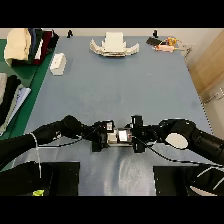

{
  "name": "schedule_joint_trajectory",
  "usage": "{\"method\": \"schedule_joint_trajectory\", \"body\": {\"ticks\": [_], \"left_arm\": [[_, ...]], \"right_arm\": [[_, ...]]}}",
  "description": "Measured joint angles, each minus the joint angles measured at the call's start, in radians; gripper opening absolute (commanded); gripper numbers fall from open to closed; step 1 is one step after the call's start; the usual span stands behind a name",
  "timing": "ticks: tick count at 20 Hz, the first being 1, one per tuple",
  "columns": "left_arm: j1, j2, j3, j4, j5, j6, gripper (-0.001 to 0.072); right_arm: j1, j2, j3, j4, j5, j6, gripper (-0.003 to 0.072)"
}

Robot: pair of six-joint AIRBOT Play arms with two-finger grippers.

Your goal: Fold the box.

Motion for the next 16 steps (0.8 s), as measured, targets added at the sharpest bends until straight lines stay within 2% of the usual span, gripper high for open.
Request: {"method": "schedule_joint_trajectory", "body": {"ticks": [2,7,8,9,16], "left_arm": [[0.000,0.000,0.000,0.000,0.000,0.000,0.0351],[0.001,0.000,0.000,0.001,-0.001,0.002,0.0350],[0.001,0.000,0.000,0.001,-0.002,0.002,0.0350],[0.001,0.000,0.000,0.001,-0.002,0.002,0.0351],[0.000,0.000,0.000,0.001,-0.005,0.002,0.0350]], "right_arm": [[0.000,-0.010,0.000,0.013,0.008,0.000,0.0230],[0.000,-0.018,0.000,0.057,0.043,0.000,0.0216],[0.000,-0.019,0.000,0.061,0.049,0.000,0.0159],[0.000,-0.019,0.000,0.064,0.054,0.000,0.0142],[-0.001,-0.020,-0.001,0.094,0.082,0.000,0.0142]]}}
